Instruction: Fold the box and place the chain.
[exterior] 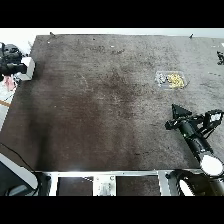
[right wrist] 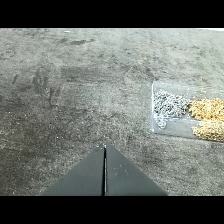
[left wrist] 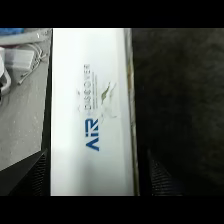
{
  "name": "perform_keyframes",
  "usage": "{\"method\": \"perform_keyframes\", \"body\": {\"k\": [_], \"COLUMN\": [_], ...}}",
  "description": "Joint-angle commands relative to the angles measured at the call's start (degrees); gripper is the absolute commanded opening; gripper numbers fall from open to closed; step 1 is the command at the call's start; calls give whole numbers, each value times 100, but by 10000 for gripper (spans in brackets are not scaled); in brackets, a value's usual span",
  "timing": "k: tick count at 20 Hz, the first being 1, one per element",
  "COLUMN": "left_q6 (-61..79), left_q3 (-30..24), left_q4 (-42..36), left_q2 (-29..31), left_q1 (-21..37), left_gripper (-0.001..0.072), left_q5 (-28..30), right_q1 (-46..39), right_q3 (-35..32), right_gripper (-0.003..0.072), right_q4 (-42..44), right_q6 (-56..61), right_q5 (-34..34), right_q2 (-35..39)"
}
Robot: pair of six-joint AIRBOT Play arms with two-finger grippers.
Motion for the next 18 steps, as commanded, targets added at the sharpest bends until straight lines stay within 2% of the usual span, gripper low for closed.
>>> {"method": "perform_keyframes", "body": {"k": [1,2,3,4,5,6,9,11,14,16,18], "left_q6": [4,4,2,13,13,59,203,470,1320,2175,3338], "left_q3": [13,11,11,11,11,11,-55,-448,-1910,-3185,-4470], "left_q4": [-37,-140,-417,-581,-763,-951,-1266,-1294,-1926,-2664,-3751], "left_q2": [461,640,960,1161,1357,1532,2087,2555,3657,4562,5510], "left_q1": [4,4,4,4,4,4,-37,-142,-422,-645,-841], "left_gripper": [715,714,518,233,55,9,4,4,4,4,4], "left_q5": [-511,-671,-925,-1060,-1174,-1239,-1539,-1523,-734,26,358], "right_q1": [-2,-2,-2,-2,-2,-2,-2,-2,-2,-2,-2], "right_q3": [-2,-2,-2,-2,-2,-2,-2,-2,-2,-2,-2], "right_gripper": [10,9,10,10,9,10,10,10,10,10,10], "right_q4": [0,0,0,0,0,0,0,0,0,0,0], "right_q6": [0,0,0,0,0,-2,0,0,-2,0,0], "right_q5": [2,2,4,2,4,2,2,2,2,4,2], "right_q2": [4,4,4,4,4,4,4,4,4,4,4]}}
